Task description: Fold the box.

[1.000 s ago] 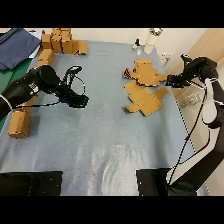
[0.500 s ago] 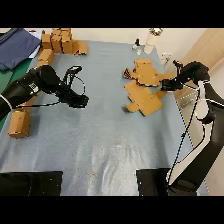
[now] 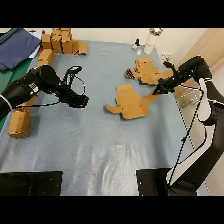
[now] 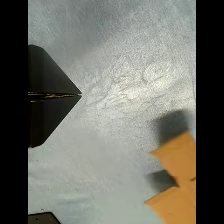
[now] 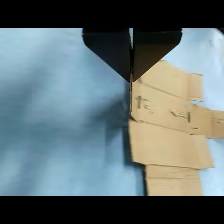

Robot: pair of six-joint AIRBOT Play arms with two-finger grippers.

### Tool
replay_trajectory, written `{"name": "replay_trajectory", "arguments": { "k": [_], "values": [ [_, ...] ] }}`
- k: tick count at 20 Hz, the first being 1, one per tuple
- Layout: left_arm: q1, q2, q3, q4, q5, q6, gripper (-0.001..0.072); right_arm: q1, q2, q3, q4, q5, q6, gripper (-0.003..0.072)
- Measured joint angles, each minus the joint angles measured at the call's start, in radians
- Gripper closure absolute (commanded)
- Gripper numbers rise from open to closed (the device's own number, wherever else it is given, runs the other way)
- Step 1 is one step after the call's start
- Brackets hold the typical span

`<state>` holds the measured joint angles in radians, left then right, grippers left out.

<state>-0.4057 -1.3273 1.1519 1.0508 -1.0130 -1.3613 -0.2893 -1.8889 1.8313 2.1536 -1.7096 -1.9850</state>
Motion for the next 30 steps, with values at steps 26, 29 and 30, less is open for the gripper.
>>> {"name": "replay_trajectory", "arguments": {
  "k": [26,29,30],
  "values": [
    [0.000,0.000,0.000,0.000,0.021,0.000,0.0697,0.488,0.866,-1.278,-0.022,0.674,0.356,0.0437],
    [0.000,0.000,0.000,-0.002,0.024,0.000,0.0697,0.488,0.831,-1.279,0.003,0.680,0.319,0.0456],
    [0.000,0.000,0.000,-0.005,0.024,0.000,0.0697,0.489,0.819,-1.279,0.011,0.680,0.307,0.0457]
  ]
}}
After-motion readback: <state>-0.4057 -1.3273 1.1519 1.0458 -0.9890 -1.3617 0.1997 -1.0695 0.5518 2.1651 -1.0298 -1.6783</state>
